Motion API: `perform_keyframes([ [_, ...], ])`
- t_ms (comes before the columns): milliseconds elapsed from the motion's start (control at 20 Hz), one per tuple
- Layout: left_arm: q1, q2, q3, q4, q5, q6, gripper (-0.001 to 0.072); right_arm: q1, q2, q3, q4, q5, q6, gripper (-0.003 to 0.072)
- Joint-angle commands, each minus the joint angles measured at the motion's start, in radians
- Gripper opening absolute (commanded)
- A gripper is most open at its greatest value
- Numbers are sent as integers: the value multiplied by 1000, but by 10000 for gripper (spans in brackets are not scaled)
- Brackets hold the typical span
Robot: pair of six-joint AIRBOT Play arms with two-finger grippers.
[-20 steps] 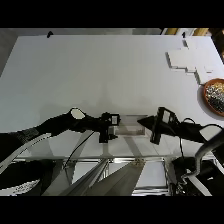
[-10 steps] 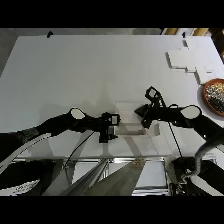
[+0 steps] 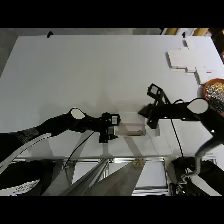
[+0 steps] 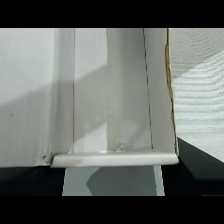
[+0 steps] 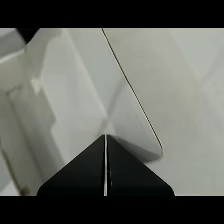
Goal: Fold the box and place the chain.
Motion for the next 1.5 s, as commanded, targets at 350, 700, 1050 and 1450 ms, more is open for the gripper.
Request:
perform_keyframes([
  [350, 0, 0, 0, 0, 0, 0, 170, -73, 56, -56, -303, 157, -273, 249],
  [700, 0, 0, 0, 0, 0, 0, 170, -73, 25, -148, -101, 71, -549, 116],
  [1050, 0, 0, 0, 0, 0, 0, 170, 6, -2, -155, -112, 33, -563, 116],
  [1450, 0, 0, 0, 0, 0, 0, 170, 7, -54, -156, 35, 23, -602, 116],
])
